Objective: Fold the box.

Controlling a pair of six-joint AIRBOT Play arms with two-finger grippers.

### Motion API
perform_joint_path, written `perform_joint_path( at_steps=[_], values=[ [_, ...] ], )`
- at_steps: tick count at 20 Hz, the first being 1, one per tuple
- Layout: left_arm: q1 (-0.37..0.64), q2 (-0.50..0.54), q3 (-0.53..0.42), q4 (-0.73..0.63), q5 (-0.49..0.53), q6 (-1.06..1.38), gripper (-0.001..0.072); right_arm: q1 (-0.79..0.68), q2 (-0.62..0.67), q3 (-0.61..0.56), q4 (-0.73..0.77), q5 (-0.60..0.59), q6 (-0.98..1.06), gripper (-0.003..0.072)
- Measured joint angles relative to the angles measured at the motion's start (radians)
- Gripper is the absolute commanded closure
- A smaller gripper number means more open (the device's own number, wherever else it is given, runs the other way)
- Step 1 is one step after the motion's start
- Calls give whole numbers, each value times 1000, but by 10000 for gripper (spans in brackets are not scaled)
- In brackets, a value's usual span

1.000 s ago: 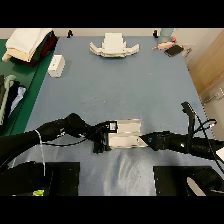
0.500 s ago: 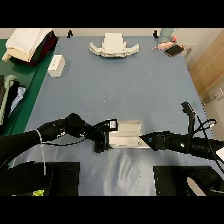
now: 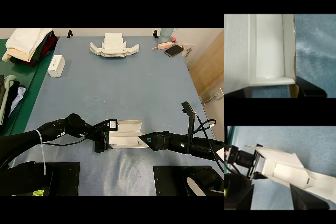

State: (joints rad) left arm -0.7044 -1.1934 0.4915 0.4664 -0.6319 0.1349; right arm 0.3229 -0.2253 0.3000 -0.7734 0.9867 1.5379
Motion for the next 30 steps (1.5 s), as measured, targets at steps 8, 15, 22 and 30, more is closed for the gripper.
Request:
perform_joint_path(
  at_steps=[8,15,22,30],
  values=[
    [0,2,0,2,5,-18,17,2,0,0,5,1,0,-7],
    [1,4,0,8,39,-73,17,2,0,-1,0,0,0,-7],
    [0,4,0,11,43,-81,18,2,0,0,-10,-1,0,-7],
    [0,3,0,10,45,-60,42,2,0,0,-16,-1,0,-7]
  ],
)
